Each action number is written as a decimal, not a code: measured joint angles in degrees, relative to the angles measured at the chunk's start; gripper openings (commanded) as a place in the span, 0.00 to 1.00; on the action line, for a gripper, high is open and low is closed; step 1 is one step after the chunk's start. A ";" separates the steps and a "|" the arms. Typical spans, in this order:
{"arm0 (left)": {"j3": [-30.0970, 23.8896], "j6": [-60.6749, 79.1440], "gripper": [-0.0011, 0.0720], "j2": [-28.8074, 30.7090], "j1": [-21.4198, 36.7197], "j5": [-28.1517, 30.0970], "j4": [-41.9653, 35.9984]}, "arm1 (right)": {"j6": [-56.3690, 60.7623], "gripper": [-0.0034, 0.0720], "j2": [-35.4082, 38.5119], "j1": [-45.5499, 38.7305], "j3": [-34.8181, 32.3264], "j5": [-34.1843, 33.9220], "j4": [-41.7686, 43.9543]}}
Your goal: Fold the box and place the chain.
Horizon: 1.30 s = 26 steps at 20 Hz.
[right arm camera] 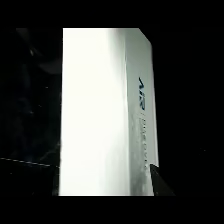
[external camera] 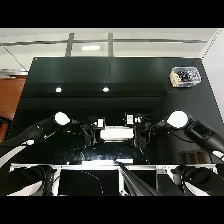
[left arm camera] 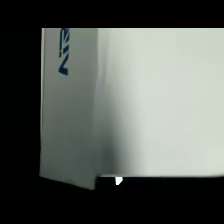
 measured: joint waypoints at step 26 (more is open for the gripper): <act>0.00 0.00 0.69 0.00 0.00 0.00 0.00 | 18.78 0.97 -5.16 2.80 8.63 7.61 -9.46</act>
